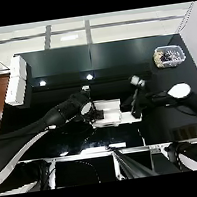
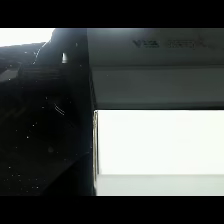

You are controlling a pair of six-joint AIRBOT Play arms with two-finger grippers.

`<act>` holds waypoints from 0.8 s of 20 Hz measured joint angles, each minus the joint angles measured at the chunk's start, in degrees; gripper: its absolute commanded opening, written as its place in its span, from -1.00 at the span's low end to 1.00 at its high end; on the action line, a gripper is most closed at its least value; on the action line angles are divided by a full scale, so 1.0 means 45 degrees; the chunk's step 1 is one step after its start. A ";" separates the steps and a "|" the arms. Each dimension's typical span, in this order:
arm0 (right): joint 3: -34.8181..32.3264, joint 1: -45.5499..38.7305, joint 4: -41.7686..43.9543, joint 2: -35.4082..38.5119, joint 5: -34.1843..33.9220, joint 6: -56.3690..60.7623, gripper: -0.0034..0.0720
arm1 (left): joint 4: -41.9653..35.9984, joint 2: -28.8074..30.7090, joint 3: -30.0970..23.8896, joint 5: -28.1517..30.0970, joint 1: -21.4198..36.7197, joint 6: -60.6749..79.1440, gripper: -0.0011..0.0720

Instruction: Fold the box and place the chain.

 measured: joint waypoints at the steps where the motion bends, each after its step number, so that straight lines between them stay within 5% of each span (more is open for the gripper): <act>1: 0.0083 -0.0758 -0.0321 0.0403 0.0466 0.1447 -0.89 | 0.0000 0.0000 0.0000 0.0000 0.0000 -0.0005 -0.89; 9: -0.1341 -0.4459 -0.2749 0.0937 0.1117 1.1166 -0.89 | 0.0015 0.0000 0.0000 -0.0015 0.0000 -0.0039 -0.89; 16: -0.2137 -0.3347 -0.2749 -0.0869 0.1151 1.2886 -0.89 | 0.0024 0.0000 0.0000 -0.0019 0.0000 -0.0034 -0.89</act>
